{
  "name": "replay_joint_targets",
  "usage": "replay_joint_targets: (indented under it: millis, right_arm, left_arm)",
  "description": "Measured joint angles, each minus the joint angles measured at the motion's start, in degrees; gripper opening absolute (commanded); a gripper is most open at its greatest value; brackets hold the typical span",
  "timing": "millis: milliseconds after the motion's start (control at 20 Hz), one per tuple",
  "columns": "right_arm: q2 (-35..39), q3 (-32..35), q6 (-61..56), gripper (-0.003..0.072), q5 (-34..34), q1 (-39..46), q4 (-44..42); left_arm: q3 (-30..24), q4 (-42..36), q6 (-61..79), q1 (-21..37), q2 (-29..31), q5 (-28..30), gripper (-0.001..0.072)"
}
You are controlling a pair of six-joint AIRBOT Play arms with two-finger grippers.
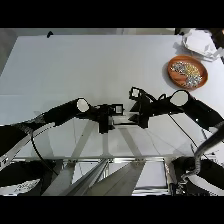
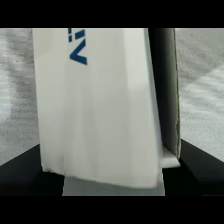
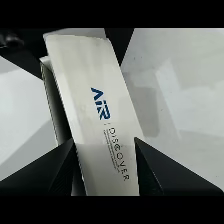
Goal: Fold the box and place the chain.
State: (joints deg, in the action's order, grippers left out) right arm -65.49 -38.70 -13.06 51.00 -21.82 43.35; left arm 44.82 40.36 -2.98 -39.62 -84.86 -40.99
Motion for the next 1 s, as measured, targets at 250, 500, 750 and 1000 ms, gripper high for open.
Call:
replay_joint_targets:
  millis: [250,500,750,1000]
  right_arm:
    - [0.0,1.4,0.2,0.0358,-1.8,-2.2,0.3]
    - [0.1,2.8,0.2,0.0464,-2.8,-2.7,0.0]
    - [1.2,3.1,0.6,0.052,-3.0,-2.8,0.1]
    - [3.0,3.1,2.4,0.0582,-2.4,-2.9,-0.6]
  left_arm:
    - [0.0,0.2,0.2,0.0,0.0,0.0,0.027]
    - [0.0,0.2,0.2,0.0,0.0,0.0,0.027]
    - [0.0,0.1,0.1,0.0,0.0,0.0,0.027]
    - [0.0,0.0,-0.1,0.0,0.0,0.0,0.027]
